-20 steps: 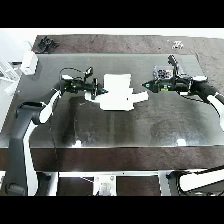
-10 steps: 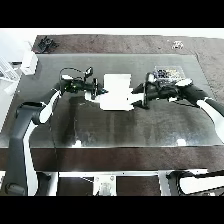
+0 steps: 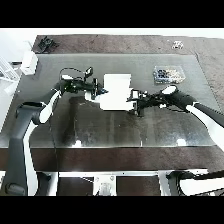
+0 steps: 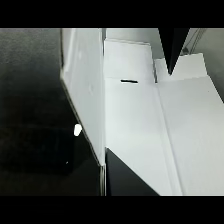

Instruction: Fold the box and place the chain.

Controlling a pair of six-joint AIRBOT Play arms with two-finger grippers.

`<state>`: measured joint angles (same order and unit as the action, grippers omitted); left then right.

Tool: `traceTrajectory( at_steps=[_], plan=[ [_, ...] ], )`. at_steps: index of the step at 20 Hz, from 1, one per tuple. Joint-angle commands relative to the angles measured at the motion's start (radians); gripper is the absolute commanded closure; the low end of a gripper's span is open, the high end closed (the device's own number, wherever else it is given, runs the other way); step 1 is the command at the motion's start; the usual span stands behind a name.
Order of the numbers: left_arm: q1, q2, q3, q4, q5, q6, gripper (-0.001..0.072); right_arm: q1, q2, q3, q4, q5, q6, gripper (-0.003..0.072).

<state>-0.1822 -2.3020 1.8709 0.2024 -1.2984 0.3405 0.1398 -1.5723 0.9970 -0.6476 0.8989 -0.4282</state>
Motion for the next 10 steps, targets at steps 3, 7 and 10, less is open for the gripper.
traceTrajectory(
  at_steps=[3,7,10],
  plan=[
    [0.000,0.000,0.000,-0.001,0.000,0.000,0.0684,0.008,-0.006,-0.007,0.047,-0.072,-0.003,0.0004],
    [0.000,0.000,0.000,0.000,0.000,0.000,0.0685,0.010,-0.025,-0.007,0.053,-0.090,-0.003,0.0004],
    [0.000,0.000,0.000,0.000,0.000,0.000,0.0684,0.010,-0.027,-0.006,0.073,-0.110,-0.003,0.0004]
  ],
)
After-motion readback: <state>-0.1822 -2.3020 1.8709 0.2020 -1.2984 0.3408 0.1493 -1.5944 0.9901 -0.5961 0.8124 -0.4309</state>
